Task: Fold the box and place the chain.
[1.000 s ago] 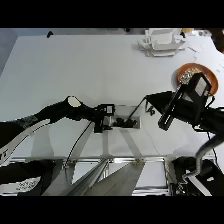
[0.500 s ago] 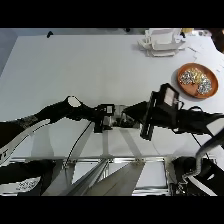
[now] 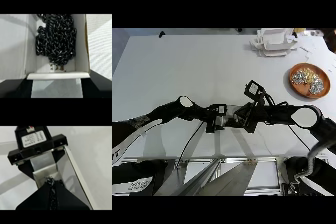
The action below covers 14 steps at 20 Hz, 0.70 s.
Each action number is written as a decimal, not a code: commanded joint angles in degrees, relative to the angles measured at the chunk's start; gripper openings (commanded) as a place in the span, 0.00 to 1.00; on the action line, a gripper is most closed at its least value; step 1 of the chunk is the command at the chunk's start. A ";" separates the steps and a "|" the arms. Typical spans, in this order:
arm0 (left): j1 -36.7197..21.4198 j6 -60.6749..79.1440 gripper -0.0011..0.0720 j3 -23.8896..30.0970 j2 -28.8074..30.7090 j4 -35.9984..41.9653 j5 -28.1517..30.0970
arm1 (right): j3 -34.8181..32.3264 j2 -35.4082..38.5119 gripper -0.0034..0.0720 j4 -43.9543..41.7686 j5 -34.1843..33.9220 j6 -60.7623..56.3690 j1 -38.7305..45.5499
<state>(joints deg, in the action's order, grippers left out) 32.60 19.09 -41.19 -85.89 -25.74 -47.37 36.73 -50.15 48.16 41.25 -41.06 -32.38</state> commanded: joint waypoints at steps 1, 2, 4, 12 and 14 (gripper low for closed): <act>0.00 0.00 0.36 -0.02 0.00 0.00 0.00 | 0.02 -1.46 0.13 0.52 0.24 -2.71 -0.07; 0.00 0.00 0.36 -0.02 0.00 0.00 0.00 | 0.02 -1.44 0.13 0.42 0.20 -2.69 -0.07; 0.00 0.00 0.36 -0.02 0.00 0.00 0.00 | 0.02 -1.20 0.30 0.59 -0.37 -2.67 -0.04; 0.00 0.00 0.36 -0.02 0.00 0.00 0.00 | 0.07 8.76 0.24 12.79 -1.44 -2.62 9.38; 0.00 0.00 0.36 -0.02 0.00 0.00 0.00 | 0.04 9.53 0.24 19.12 3.30 -2.38 14.23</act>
<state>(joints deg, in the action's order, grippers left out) 32.60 19.07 -41.19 -85.89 -25.71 -47.37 36.77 -42.92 59.00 40.56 -43.57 -23.46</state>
